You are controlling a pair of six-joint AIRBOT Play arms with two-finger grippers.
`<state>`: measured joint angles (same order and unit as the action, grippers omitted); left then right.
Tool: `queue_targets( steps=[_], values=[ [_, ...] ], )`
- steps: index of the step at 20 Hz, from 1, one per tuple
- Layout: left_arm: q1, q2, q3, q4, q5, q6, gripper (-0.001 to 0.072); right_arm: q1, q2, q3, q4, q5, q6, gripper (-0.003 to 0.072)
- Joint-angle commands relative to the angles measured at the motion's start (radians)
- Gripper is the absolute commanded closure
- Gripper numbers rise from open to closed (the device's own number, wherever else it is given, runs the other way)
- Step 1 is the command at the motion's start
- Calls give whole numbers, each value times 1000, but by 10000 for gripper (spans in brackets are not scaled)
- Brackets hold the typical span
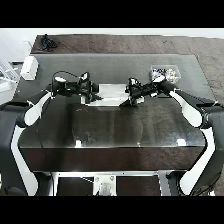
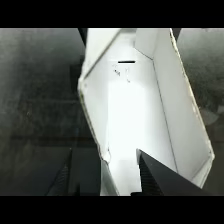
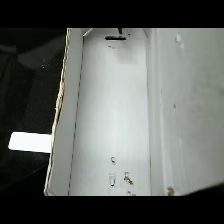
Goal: Fold the box and place the chain.
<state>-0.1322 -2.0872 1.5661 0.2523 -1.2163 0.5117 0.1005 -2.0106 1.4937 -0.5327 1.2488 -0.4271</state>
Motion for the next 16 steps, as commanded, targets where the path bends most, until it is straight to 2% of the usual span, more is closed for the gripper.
queue_targets(
  steps=[1, 5, 6, 7, 8, 10, 13, 16],
  values=[
    [47, 3, 1, -24, -84, -17, 240, 1, -1, 0, 0, 1, 0, 121],
    [157, 3, 34, -79, -325, -26, 243, 1, -1, 0, 0, 1, 0, 120],
    [182, 3, 59, -89, -397, -53, 352, 1, -1, 0, 0, 1, 0, 121],
    [199, 3, 88, -98, -470, -64, 432, 1, -1, 0, 0, 1, 0, 121],
    [210, 13, 110, -112, -511, -91, 434, 1, -1, 0, 0, 1, 0, 121],
    [219, 89, 112, -89, -510, -120, 691, 1, -1, 0, 0, 1, 0, 121],
    [217, 235, 109, -58, -459, -196, 695, 1, -1, 0, 0, 1, 0, 120],
    [200, 395, 66, -32, -359, -261, 697, 1, -1, 0, 0, 1, 0, 121]
  ],
)
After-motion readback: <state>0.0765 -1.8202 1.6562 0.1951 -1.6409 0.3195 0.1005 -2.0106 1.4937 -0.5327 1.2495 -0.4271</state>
